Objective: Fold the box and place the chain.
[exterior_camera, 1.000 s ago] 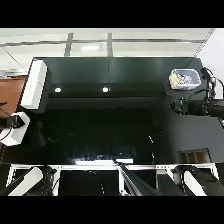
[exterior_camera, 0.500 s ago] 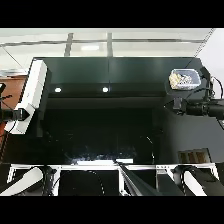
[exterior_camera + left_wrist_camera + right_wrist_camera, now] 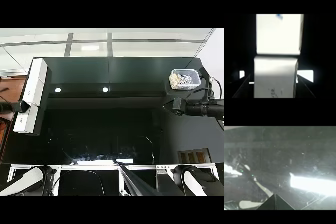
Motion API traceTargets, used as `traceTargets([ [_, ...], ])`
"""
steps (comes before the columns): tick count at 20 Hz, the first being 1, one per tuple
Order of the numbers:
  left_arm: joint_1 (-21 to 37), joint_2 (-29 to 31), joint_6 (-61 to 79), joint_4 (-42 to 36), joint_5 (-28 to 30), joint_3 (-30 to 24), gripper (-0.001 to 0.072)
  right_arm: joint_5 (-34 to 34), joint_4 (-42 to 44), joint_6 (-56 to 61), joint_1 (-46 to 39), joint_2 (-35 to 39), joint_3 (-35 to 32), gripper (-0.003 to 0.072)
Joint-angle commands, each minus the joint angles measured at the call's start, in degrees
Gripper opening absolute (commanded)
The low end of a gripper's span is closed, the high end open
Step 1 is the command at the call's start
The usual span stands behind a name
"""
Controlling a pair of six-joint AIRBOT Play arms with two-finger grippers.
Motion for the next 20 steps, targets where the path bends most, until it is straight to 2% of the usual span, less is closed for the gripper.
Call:
traceTargets([
  [1, -2.1, 2.2, -0.2, -0.5, -1.9, 6.2, 0.0712, -3.2, 1.6, -2.1, 4.3, 0.0, 0.0, 0.0015],
  [4, -7.1, 5.5, -4.8, -4.0, -3.9, 11.6, 0.0696, -14.4, 1.2, -4.4, 12.6, -0.1, 0.0, 0.0015],
  [5, -9.3, 6.6, -6.8, -7.7, -5.7, 12.6, 0.0459, -19.4, 0.9, -4.7, 14.9, -0.3, 0.1, 0.0015],
  [6, -11.9, 7.7, -6.8, -11.8, -8.3, 12.8, 0.016, -24.3, 0.0, -4.9, 16.9, -0.9, 0.2, 0.0015],
  [7, -14.8, 8.5, -6.1, -14.3, -11.0, 12.7, 0.0025, -28.2, -1.2, -4.9, 18.6, -1.8, 0.4, 0.0015],
  [9, -23.2, 9.4, -5.6, -15.1, -14.2, 11.6, 0.0022, -32.0, -3.3, -6.5, 21.3, -5.0, 1.1, 0.0015],
  [10, -28.3, 10.5, -5.7, -15.0, -11.7, 9.3, 0.0022, -31.3, -6.7, -7.5, 22.1, -7.1, 1.9, 0.0015],
  [11, -33.1, 12.0, -6.3, -14.7, -6.5, 6.2, 0.0022, -30.1, -10.8, -7.4, 22.3, -8.9, 2.4, 0.0015],
  [13, -41.5, 15.8, -10.1, -10.7, 7.6, -3.1, 0.0022, -28.1, -21.4, -6.3, 22.3, -11.6, 2.8, 0.0015],
  [15, -44.3, 18.7, -17.2, -7.2, 16.3, -11.6, 0.0023, -28.1, -31.1, -2.6, 22.3, -12.8, 2.8, 0.0015],
  [16, -44.2, 19.9, -18.1, -7.1, 17.8, -14.8, 0.0024, -28.3, -33.9, -2.0, 22.3, -12.8, 2.8, 0.0015],
  [17, -43.6, 20.7, -18.1, -6.3, 17.7, -16.5, 0.0025, -28.4, -34.9, -2.1, 22.3, -12.8, 2.8, 0.0016],
  [20, -42.2, 22.2, -18.1, -5.2, 16.7, -17.0, 0.0026, -27.3, -32.8, -2.1, 22.3, -12.8, 2.8, 0.0016],
])
